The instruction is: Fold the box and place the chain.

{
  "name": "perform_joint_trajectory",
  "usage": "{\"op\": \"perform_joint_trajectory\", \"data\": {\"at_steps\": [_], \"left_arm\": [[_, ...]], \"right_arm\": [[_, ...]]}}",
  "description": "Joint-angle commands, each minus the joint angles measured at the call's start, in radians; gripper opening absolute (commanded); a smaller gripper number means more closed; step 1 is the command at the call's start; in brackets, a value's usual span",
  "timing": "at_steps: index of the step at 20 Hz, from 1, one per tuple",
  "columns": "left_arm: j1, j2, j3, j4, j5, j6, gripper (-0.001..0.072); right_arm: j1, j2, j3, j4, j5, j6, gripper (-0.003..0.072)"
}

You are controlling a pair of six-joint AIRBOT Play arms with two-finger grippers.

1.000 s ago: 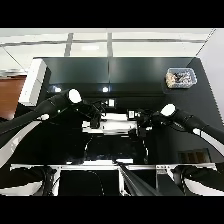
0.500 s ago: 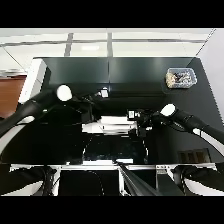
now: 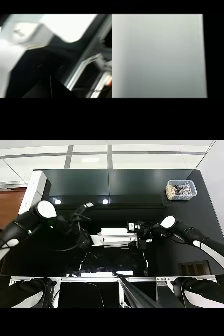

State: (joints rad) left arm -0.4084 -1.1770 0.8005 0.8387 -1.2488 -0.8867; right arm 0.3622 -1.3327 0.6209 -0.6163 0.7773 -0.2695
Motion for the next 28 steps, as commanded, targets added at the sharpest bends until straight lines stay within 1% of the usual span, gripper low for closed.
{"op": "perform_joint_trajectory", "data": {"at_steps": [1, 3, 4, 5, 6, 9, 13, 15, 20, 21, 23, 25, 26, 28], "left_arm": [[-0.075, 0.004, -0.081, -0.311, 0.244, 0.165, 0.0027], [-0.060, 0.003, -0.043, -0.404, 0.468, 0.230, 0.0027], [-0.052, 0.001, -0.024, -0.408, 0.549, 0.230, 0.0027], [-0.043, -0.008, -0.006, -0.367, 0.599, 0.229, 0.0027], [-0.035, -0.025, 0.006, -0.316, 0.613, 0.227, 0.0026], [-0.034, -0.116, 0.012, -0.209, 0.602, 0.154, 0.0026], [-0.036, -0.227, 0.012, -0.200, 0.518, 0.084, 0.0026], [-0.040, -0.243, 0.012, -0.199, 0.488, 0.085, 0.0026], [-0.032, -0.240, 0.019, -0.198, 0.476, 0.087, 0.0026], [-0.023, -0.229, 0.029, -0.183, 0.461, 0.087, 0.0026], [0.006, -0.171, 0.067, -0.131, 0.451, 0.083, 0.0025], [0.048, -0.067, 0.097, -0.070, 0.451, 0.046, 0.0025], [0.073, 0.002, 0.098, -0.053, 0.460, 0.043, 0.0025], [0.115, 0.132, 0.070, -0.050, 0.473, 0.045, 0.0025]], "right_arm": [[0.001, 0.001, 0.000, -0.002, 0.004, 0.000, 0.0242], [0.001, 0.001, 0.000, -0.002, 0.004, 0.000, 0.0241], [0.001, 0.001, 0.000, -0.002, 0.004, 0.000, 0.0241], [0.001, 0.001, 0.000, -0.002, 0.004, 0.000, 0.0241], [0.001, 0.001, 0.000, -0.002, 0.003, 0.000, 0.0242], [0.001, 0.001, 0.000, -0.002, 0.003, 0.000, 0.0241], [0.001, 0.001, 0.000, -0.002, 0.001, 0.000, 0.0241], [0.001, 0.001, 0.000, -0.002, 0.001, 0.000, 0.0241], [0.001, 0.001, 0.000, -0.001, 0.001, 0.000, 0.0241], [0.001, 0.001, 0.000, -0.001, 0.001, 0.000, 0.0241], [0.001, 0.001, 0.000, -0.001, 0.000, 0.000, 0.0241], [0.001, 0.001, 0.000, -0.001, 0.000, 0.000, 0.0242], [0.001, 0.001, 0.000, -0.001, 0.001, 0.000, 0.0242], [0.001, 0.001, 0.000, -0.001, 0.000, 0.000, 0.0241]]}}
